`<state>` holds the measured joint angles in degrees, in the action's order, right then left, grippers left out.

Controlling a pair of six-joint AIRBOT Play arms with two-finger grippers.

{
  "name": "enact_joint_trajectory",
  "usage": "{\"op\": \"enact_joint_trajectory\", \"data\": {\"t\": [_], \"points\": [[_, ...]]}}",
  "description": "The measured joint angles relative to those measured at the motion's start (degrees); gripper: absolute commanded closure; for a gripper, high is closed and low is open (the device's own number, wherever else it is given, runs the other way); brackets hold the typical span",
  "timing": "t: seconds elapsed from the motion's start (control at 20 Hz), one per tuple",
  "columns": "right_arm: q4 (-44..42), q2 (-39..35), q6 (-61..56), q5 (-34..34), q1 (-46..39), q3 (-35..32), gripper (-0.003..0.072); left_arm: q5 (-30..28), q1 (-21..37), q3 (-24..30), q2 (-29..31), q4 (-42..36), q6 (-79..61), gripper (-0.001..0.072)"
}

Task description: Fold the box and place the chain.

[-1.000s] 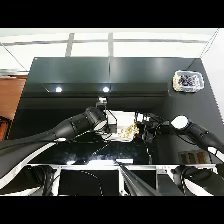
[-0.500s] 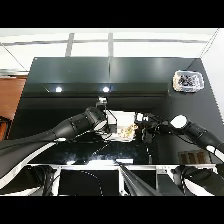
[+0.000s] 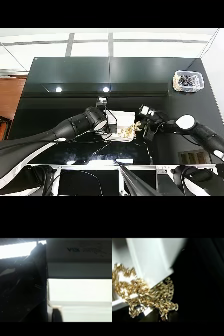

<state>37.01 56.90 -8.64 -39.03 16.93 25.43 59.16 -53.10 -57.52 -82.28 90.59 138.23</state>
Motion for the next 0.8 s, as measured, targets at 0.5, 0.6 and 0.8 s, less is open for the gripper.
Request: {"op": "enact_joint_trajectory", "data": {"t": [0.5,0.6,0.8], "points": [[-4.44,-12.31,-21.24,-21.18,-4.9,11.47,0.0671,0.0,0.02,0.0,0.0,-0.02,-0.02,0.068],[-8.37,-12.35,-23.17,-23.06,-3.69,12.48,0.0671,0.0,0.0,0.0,0.0,0.0,-0.02,0.068],[-11.26,-10.1,-25.86,-20.57,1.68,13.27,0.0658,0.0,0.02,0.0,0.0,-0.02,-0.02,0.068]]}}
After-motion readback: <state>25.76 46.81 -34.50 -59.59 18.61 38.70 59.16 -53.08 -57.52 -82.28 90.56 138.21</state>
